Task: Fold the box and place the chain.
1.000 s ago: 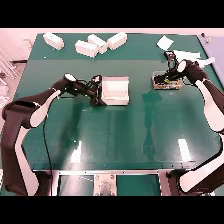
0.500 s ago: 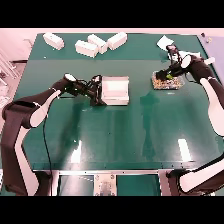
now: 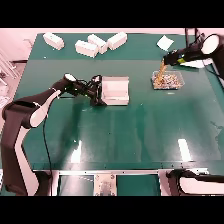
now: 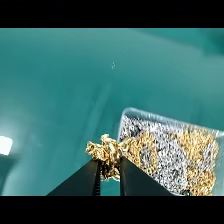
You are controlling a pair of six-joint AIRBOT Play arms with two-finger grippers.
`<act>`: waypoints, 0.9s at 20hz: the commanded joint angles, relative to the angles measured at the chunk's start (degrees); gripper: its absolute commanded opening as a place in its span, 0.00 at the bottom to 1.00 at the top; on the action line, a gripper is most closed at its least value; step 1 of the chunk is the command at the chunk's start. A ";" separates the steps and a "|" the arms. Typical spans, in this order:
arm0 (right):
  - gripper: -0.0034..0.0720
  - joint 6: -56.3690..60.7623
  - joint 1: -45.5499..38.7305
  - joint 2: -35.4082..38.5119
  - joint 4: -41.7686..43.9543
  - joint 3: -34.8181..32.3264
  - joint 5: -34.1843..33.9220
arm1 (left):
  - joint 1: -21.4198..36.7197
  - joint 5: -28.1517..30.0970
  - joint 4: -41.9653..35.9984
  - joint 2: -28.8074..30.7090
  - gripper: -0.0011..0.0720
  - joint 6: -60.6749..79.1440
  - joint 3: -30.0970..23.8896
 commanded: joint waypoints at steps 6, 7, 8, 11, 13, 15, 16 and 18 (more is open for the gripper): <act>0.05 0.02 13.86 16.74 -1.84 0.04 1.07 | -0.02 0.02 0.00 0.04 0.58 0.02 0.02; 0.05 0.00 15.74 17.07 -1.86 0.04 0.96 | -0.02 0.02 0.00 0.04 0.58 0.02 0.02; 0.05 0.00 17.22 17.05 -1.84 0.02 0.63 | -0.02 0.02 0.00 0.04 0.58 0.02 0.02; 0.05 1.09 20.98 16.22 -1.64 -0.02 -0.44 | -0.02 0.00 0.00 0.04 0.58 0.00 0.02; 0.05 1.27 22.97 15.17 -1.64 -0.02 -1.31 | -0.02 -0.02 0.00 0.04 0.58 0.00 0.02; 0.05 1.20 24.09 13.86 -1.68 -0.02 -3.43 | -0.02 -0.04 0.00 0.04 0.58 0.00 0.02; 0.05 1.05 24.30 13.57 -1.73 -0.02 -5.09 | -0.02 -0.07 0.00 0.04 0.58 0.00 0.02; 0.05 1.09 24.28 13.38 -1.66 -0.02 -7.52 | -0.02 -0.04 0.00 0.04 0.58 0.00 0.02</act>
